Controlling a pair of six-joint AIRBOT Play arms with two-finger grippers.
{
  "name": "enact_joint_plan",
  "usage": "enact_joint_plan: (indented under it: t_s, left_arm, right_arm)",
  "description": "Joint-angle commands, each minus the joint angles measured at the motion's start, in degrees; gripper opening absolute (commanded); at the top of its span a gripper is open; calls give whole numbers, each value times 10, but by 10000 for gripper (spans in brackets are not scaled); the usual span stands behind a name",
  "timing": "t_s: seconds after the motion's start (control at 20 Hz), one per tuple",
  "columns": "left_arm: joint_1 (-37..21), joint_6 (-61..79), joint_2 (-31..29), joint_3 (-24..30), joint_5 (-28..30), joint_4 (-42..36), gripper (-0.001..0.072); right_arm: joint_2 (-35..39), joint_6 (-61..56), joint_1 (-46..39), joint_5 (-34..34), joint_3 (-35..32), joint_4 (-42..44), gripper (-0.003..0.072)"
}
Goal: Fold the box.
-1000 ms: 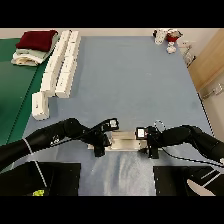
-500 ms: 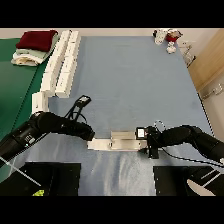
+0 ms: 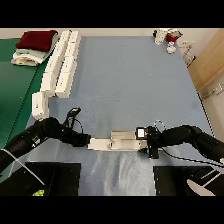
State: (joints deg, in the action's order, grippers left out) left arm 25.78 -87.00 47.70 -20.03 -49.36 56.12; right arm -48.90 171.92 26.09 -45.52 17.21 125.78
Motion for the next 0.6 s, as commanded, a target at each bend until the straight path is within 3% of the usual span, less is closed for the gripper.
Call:
enact_joint_plan:
  t_s: [0.0, 0.1, 0.2, 0.55]
  left_arm:
    - [70, 22, 35, 13, 80, -84, 14]
    - [114, 22, 39, 8, 122, -114, 14]
    - [134, 29, 39, -10, 127, -115, 13]
    - [134, 32, 39, -59, 54, -115, 14]
  right_arm:
    - [0, 0, 0, 0, 0, 0, 469]
    - [0, 0, 0, 0, 0, 0, 469]
    - [0, 0, 0, 0, 0, 0, 469]
    - [0, 0, 0, 0, 0, 0, 469]
